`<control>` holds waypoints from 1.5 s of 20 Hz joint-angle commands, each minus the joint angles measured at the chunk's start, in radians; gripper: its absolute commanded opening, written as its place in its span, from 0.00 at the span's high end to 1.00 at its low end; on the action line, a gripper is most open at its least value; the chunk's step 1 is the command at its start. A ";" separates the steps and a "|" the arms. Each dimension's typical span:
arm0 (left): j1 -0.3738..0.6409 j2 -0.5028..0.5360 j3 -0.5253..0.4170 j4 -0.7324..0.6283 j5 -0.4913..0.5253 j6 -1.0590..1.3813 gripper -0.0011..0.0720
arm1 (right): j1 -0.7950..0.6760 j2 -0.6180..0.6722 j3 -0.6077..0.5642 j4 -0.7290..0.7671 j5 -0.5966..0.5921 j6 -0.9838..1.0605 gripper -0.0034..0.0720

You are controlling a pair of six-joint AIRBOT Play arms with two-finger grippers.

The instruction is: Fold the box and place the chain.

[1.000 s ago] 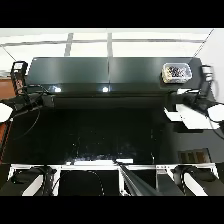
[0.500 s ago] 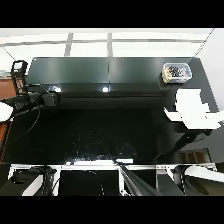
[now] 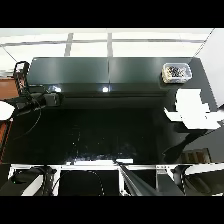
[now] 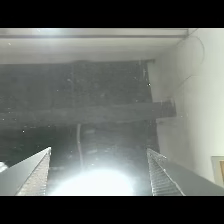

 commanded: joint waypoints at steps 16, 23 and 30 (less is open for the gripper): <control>-0.039 -0.008 -0.003 -0.063 -0.013 0.000 0.02 | 0.372 0.747 -0.752 0.452 -0.219 -0.113 0.94; -0.190 -0.182 -0.002 -0.139 -0.002 0.004 0.02 | 0.874 0.940 -1.123 0.773 -0.677 -0.112 0.94; -0.060 -0.541 0.065 -0.752 -0.224 0.430 0.02 | 1.139 0.940 -1.151 0.771 -0.876 -0.059 0.94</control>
